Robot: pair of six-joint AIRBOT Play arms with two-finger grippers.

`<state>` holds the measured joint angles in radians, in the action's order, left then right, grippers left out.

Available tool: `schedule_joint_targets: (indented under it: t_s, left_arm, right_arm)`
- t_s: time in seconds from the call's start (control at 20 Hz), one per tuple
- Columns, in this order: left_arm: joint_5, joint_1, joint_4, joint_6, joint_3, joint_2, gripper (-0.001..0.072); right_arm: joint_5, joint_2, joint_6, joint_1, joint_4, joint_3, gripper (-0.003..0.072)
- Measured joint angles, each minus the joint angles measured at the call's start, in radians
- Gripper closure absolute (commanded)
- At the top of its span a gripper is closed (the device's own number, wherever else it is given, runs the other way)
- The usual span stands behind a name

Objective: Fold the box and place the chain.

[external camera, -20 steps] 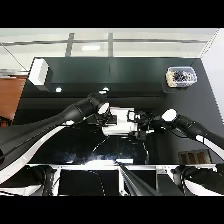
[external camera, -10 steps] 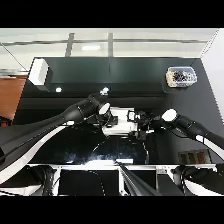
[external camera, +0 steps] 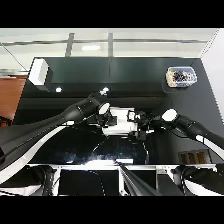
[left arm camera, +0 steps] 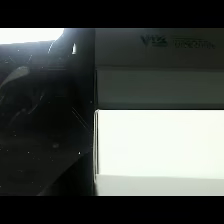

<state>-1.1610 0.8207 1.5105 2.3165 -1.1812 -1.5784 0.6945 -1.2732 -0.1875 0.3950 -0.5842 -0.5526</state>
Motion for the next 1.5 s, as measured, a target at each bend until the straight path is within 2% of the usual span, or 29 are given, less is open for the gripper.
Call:
schedule_joint_targets:
  t_s: [0.05, 0.1, 0.25, 0.6, 0.65, 0.7, 0.75, 0.8, 0.85, 0.9, 0.95, 1.0, 1.5]
  left_arm:
    - [0.000, 0.000, 0.000, -0.002, 0.000, 0.000, 0.0685]
    - [0.001, 0.000, 0.000, -0.004, 0.000, 0.000, 0.0685]
    - [0.004, 0.000, 0.000, -0.007, 0.000, 0.000, 0.0685]
    - [0.005, -0.001, 0.005, -0.009, 0.000, 0.000, 0.0685]
    - [0.005, -0.001, 0.007, -0.010, 0.000, 0.000, 0.0685]
    - [0.005, -0.001, 0.007, -0.010, 0.000, 0.000, 0.0684]
    - [0.005, -0.001, 0.008, -0.010, 0.000, 0.000, 0.0684]
    - [0.005, -0.001, 0.008, -0.010, 0.000, 0.000, 0.0684]
    - [0.005, -0.001, 0.008, -0.010, 0.000, 0.000, 0.0684]
    - [0.003, -0.001, 0.009, -0.010, 0.000, 0.000, 0.0684]
    - [0.002, -0.001, 0.009, -0.010, 0.000, 0.000, 0.0684]
    - [0.002, -0.001, 0.009, -0.010, 0.000, 0.000, 0.0684]
    - [0.002, -0.001, 0.014, -0.010, 0.000, 0.000, 0.0684]
  right_arm:
    - [0.000, 0.000, 0.000, 0.000, 0.000, 0.000, 0.0158]
    - [0.000, 0.000, 0.002, 0.000, 0.000, 0.000, -0.0026]
    - [0.002, 0.014, 0.027, 0.000, -0.011, 0.001, -0.0025]
    - [0.027, 0.127, 0.066, -0.005, -0.139, 0.000, -0.0023]
    - [0.030, 0.136, 0.069, -0.005, -0.158, 0.000, -0.0018]
    - [0.031, 0.141, 0.072, -0.006, -0.176, 0.000, 0.0072]
    - [0.034, 0.145, 0.073, -0.007, -0.192, 0.000, 0.0093]
    - [0.035, 0.148, 0.075, -0.007, -0.206, 0.000, 0.0207]
    - [0.037, 0.150, 0.076, -0.007, -0.213, 0.000, 0.0208]
    - [0.037, 0.151, 0.076, -0.007, -0.220, 0.000, 0.0267]
    - [0.037, 0.152, 0.076, -0.007, -0.221, 0.000, 0.0401]
    - [0.038, 0.152, 0.076, -0.007, -0.220, 0.000, 0.0443]
    - [0.008, 0.111, 0.080, 0.028, -0.039, 0.000, 0.0442]
